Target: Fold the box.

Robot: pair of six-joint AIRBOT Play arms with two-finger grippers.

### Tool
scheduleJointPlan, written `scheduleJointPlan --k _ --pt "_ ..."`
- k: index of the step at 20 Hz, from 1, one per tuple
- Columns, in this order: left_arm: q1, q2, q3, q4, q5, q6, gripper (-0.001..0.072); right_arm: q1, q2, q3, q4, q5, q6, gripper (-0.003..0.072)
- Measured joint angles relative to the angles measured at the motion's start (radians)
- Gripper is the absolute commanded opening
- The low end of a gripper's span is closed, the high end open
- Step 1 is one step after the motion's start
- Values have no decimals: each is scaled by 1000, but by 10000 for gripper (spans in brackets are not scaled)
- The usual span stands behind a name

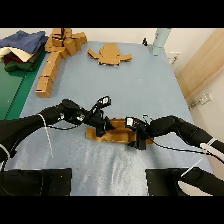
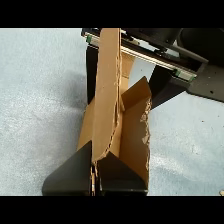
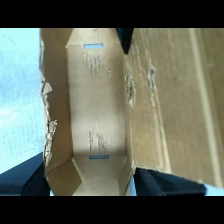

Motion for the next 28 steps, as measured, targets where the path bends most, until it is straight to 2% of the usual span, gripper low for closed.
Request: scheduleJointPlan --k 12,20,28 --pt "0 0 1 -2 0 -7 12 0 -1 0 -5 1 0 720" --pt "0 0 8 6 -29 -185 12 0 -1 0 -5 -3 0 720" --pt "0 0 9 21 -30 -206 12 0 -1 0 -27 -3 0 720"
